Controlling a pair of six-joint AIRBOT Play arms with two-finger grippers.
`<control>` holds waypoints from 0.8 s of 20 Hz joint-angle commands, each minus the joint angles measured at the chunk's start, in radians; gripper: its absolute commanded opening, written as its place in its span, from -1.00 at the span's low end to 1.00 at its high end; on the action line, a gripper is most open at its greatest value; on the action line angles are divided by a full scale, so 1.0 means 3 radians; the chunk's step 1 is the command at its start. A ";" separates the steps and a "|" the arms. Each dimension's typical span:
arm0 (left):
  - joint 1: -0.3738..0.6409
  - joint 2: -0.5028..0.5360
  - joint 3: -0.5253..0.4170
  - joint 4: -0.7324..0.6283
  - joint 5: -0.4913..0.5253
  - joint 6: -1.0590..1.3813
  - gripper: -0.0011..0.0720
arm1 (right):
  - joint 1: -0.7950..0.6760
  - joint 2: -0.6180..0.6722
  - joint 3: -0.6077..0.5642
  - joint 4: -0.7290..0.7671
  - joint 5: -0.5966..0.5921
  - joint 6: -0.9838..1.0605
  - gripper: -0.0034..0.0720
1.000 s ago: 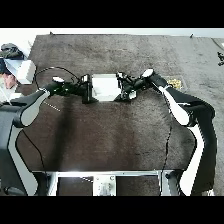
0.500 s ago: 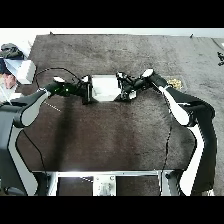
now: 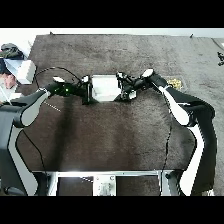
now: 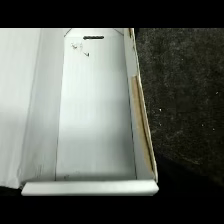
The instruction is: Fold the box and place the chain.
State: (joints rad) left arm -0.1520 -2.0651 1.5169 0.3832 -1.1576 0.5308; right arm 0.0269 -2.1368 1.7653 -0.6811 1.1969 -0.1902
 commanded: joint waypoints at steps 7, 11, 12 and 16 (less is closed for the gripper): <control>0.0001 0.0000 0.0000 -0.0005 -0.0003 0.0006 1.00 | 0.0003 -0.0001 0.0003 0.0001 0.0000 0.0001 0.52; 0.0008 0.0000 0.0000 -0.0006 -0.0010 0.0001 0.98 | 0.0003 -0.0001 0.0003 0.0001 0.0000 0.0001 0.52; 0.0008 0.0000 0.0000 -0.0010 -0.0020 0.0001 0.98 | 0.0003 -0.0001 0.0003 0.0001 0.0000 0.0001 0.52; 0.0008 0.0000 0.0000 -0.0019 -0.0010 -0.0153 0.98 | 0.0003 -0.0001 0.0003 0.0000 0.0000 0.0001 0.52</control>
State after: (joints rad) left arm -0.1501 -2.0651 1.5169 0.3782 -1.1610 0.5186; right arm 0.0269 -2.1368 1.7653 -0.6815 1.1969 -0.1902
